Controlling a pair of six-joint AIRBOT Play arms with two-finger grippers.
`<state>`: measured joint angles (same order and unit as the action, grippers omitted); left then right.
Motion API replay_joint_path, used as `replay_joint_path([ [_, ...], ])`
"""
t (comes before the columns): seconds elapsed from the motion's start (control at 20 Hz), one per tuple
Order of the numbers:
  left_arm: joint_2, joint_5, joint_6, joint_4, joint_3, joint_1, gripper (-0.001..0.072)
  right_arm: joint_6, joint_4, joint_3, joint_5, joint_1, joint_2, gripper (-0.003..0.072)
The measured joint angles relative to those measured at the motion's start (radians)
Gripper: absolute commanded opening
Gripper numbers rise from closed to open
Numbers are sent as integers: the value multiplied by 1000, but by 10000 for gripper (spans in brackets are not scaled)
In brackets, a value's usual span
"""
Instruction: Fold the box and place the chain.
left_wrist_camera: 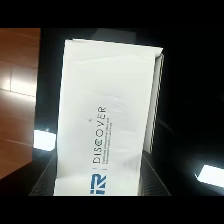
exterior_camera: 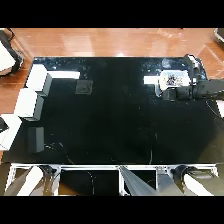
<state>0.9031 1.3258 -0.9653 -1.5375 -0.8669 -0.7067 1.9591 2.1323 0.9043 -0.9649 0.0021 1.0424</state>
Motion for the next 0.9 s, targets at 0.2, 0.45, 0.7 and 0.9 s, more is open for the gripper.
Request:
replay_joint_path([
  [0.2,83,-41,132,64,16,-45,23,-37,8,0,0,0,0,18],
  [0.45,166,-68,232,124,21,-93,198,-63,9,0,1,0,0,18],
  [0.7,233,-68,270,150,22,-106,634,-79,10,0,12,0,0,18],
  [0.9,242,-56,277,153,-19,-91,633,-86,10,0,17,0,0,18],
])
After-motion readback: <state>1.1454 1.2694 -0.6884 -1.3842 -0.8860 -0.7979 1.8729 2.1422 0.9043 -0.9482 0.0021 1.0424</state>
